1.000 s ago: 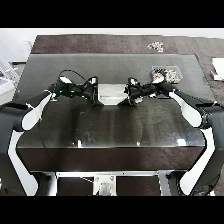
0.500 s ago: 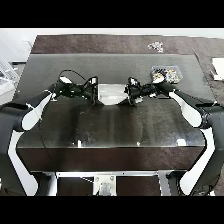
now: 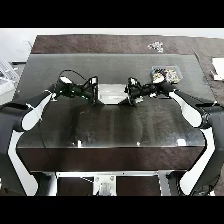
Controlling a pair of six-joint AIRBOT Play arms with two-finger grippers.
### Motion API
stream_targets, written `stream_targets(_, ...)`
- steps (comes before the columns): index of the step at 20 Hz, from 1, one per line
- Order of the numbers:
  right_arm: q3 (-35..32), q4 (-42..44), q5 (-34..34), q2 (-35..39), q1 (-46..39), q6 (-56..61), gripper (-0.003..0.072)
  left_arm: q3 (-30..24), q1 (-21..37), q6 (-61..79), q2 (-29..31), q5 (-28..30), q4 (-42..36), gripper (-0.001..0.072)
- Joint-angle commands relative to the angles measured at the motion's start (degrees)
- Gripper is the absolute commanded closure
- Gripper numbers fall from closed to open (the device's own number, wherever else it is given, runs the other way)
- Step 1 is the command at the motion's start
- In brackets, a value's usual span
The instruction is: Fold the box and place the chain.
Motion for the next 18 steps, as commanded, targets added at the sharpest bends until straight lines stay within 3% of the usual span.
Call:
stream_targets(1, 0.02, 0.00, 0.13, 0.02, 0.07, 0.04, 0.0210, 0.07, 0.07, -0.07, -0.04, 0.57, -0.02, 0.0223)
stream_targets(16, 0.02, 0.00, 0.35, 0.02, 0.09, 0.52, 0.0208, 0.07, 0.07, -0.11, -0.04, 0.35, -0.11, 0.0223)
stream_targets(18, 0.31, 0.63, 0.35, 0.31, -0.09, 0.52, -0.0034, 0.07, 0.07, -0.11, -0.04, 0.35, -0.11, 0.0223)
